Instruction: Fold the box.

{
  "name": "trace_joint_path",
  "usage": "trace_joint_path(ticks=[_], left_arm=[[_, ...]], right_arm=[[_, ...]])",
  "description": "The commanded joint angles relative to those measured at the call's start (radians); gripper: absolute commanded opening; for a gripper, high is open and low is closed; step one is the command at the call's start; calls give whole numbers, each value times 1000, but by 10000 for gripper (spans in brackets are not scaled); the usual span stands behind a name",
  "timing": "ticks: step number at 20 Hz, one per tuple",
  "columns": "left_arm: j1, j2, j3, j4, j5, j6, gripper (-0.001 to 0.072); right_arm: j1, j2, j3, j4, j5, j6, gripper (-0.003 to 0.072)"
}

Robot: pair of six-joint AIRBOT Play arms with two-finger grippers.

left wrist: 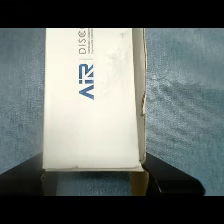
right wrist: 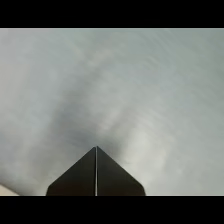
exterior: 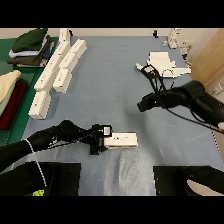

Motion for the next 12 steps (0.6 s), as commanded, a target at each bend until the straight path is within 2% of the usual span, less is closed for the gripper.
trace_joint_path(ticks=[1,3,7,10,12], left_arm=[[0,0,0,0,0,1,414],[0,0,0,0,0,-6,413],[21,14,5,2,2,-94,413],[120,83,8,16,5,-243,414],[227,164,11,107,5,-396,414]], right_arm=[[-108,-144,145,-81,-235,199,5],[-125,-178,159,-81,-230,269,24],[-123,-195,158,-70,-223,276,24],[-123,-195,158,-71,-222,275,23],[-123,-195,158,-72,-223,275,23]])
